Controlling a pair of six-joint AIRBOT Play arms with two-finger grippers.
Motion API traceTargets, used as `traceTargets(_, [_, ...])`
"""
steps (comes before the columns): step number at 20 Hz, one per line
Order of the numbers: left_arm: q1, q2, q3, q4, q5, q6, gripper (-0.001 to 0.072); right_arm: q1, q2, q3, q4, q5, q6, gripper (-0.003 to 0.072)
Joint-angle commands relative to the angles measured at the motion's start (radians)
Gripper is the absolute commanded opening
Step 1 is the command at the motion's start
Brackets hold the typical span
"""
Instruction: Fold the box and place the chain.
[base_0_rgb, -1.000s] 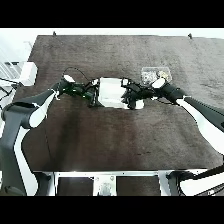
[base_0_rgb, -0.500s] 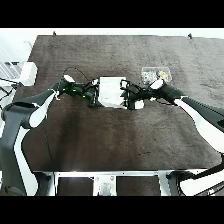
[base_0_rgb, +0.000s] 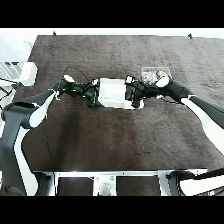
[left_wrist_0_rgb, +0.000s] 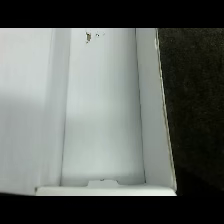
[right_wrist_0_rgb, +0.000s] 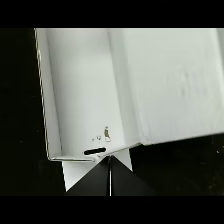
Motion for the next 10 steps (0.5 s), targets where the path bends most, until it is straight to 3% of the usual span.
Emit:
traceTargets(1, [-0.001,-0.001,0.0,0.0,0.0,0.0,0.0232,-0.049,0.085,0.0,-0.027,0.027,0.194,0.0008])
traceTargets(5, [0.0,-0.001,0.0,0.0,0.001,0.0,0.0232,-0.167,0.16,0.0,-0.027,0.034,0.589,0.0008])
traceTargets(8, [0.0,-0.001,0.0,0.0,0.0,0.0,0.0232,-0.288,0.158,-0.03,-0.014,0.113,0.903,0.0007])
traceTargets(10, [0.0,-0.001,0.0,0.0,0.0,0.0,0.0232,-0.338,0.156,-0.082,-0.004,0.117,0.981,0.0007])
